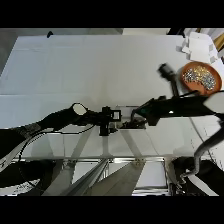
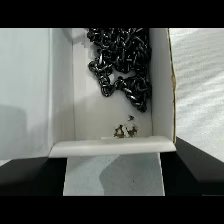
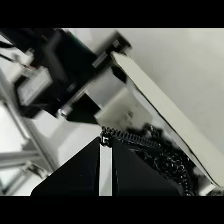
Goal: Fold the box and place the chain.
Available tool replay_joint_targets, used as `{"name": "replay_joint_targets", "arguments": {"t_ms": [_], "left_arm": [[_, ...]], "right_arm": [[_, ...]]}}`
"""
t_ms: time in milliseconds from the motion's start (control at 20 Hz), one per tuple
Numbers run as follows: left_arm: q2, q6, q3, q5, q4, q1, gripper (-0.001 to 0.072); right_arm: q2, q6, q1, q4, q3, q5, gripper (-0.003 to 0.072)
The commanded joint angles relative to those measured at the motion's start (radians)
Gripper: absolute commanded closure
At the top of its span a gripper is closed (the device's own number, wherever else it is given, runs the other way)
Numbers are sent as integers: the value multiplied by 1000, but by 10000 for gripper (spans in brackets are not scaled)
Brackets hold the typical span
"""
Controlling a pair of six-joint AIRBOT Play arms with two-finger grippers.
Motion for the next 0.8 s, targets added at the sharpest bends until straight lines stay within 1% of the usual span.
{"name": "replay_joint_targets", "arguments": {"t_ms": [0,150,300,400,450,550,700,750], "left_arm": [[0,0,0,1,0,0,435],[0,0,0,0,0,0,435],[0,0,0,1,0,0,435],[0,0,0,1,0,0,435],[0,0,0,1,0,0,435],[0,0,0,0,0,0,435],[0,0,0,0,0,0,435],[0,0,0,0,0,0,435]], "right_arm": [[-171,-4,54,-78,-42,-28,676],[-249,-4,67,-79,-73,-55,676],[-263,-4,67,-75,-74,-62,660],[-257,16,66,-53,-73,-31,494],[-241,16,55,-43,-73,-5,439],[-174,15,3,-50,-73,32,438],[-37,-14,-134,-69,-73,79,446],[5,-21,-186,-93,-73,98,504]]}}
